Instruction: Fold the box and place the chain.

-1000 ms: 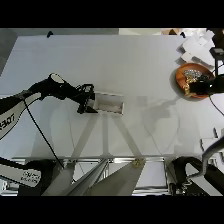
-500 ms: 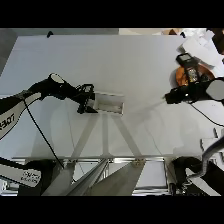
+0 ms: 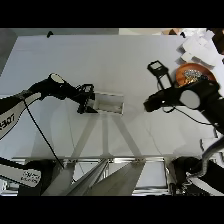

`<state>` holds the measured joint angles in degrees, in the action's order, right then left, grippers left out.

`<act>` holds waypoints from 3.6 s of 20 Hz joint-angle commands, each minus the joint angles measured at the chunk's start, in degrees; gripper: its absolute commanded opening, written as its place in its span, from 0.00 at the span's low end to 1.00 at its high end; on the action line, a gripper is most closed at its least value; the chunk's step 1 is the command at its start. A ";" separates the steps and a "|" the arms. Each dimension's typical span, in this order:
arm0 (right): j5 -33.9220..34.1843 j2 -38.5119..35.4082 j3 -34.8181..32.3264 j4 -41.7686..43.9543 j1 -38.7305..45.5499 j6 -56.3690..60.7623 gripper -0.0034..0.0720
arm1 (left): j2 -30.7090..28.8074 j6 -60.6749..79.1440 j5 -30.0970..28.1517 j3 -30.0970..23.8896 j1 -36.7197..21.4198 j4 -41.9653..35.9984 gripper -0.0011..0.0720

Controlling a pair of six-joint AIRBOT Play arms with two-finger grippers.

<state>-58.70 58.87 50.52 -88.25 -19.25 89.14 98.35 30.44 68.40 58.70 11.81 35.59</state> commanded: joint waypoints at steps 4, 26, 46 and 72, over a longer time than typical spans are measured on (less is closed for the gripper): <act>8.44 7.65 0.02 0.00 -7.91 2.60 0.05 | 0.04 0.00 -0.02 0.00 0.00 0.02 0.30; 28.24 18.34 7.34 3.37 -18.29 5.55 0.05 | 0.04 0.00 -0.02 0.00 0.00 0.02 0.30; 7.69 6.19 7.32 3.21 -9.68 -25.79 0.50 | 0.04 0.00 -0.02 0.00 0.00 0.02 0.30; 5.18 28.98 7.04 17.64 16.46 -82.58 0.72 | 0.04 0.00 -0.02 0.00 0.00 0.02 0.30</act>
<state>-55.48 86.00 57.60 -71.29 -2.83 7.73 98.35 30.41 68.40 58.70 11.81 35.59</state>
